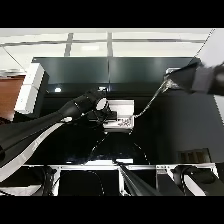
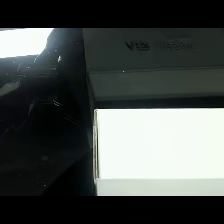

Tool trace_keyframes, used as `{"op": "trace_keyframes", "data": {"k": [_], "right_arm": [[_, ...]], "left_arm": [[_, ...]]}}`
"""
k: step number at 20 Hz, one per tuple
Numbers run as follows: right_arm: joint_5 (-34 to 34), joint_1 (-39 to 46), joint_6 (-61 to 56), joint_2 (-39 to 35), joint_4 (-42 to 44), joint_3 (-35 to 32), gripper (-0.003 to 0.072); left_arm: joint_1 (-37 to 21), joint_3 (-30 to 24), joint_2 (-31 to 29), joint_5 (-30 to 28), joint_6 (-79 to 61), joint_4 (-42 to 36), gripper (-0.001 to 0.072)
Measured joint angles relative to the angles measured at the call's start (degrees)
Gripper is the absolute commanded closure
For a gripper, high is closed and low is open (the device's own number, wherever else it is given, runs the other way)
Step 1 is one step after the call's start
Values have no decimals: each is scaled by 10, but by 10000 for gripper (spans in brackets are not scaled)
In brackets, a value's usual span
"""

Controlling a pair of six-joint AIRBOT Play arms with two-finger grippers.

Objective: Fold the box and place the chain.

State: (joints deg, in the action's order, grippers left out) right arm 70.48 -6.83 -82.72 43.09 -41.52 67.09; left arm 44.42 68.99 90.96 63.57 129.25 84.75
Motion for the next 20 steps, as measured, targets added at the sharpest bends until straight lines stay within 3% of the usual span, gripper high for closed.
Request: {"op": "trace_keyframes", "data": {"k": [7,14,18,19,20], "right_arm": [[-110,-92,-10,39,59,-118,666],[-161,-119,-9,106,36,-205,663],[-226,-157,-9,161,41,-245,661],[-240,-164,-9,174,41,-249,658],[-251,-168,-9,184,42,-252,601]], "left_arm": [[0,0,0,1,0,0,676],[0,0,0,1,0,0,676],[0,0,0,0,0,0,676],[0,0,0,0,0,0,676],[0,0,0,0,0,0,676]]}}
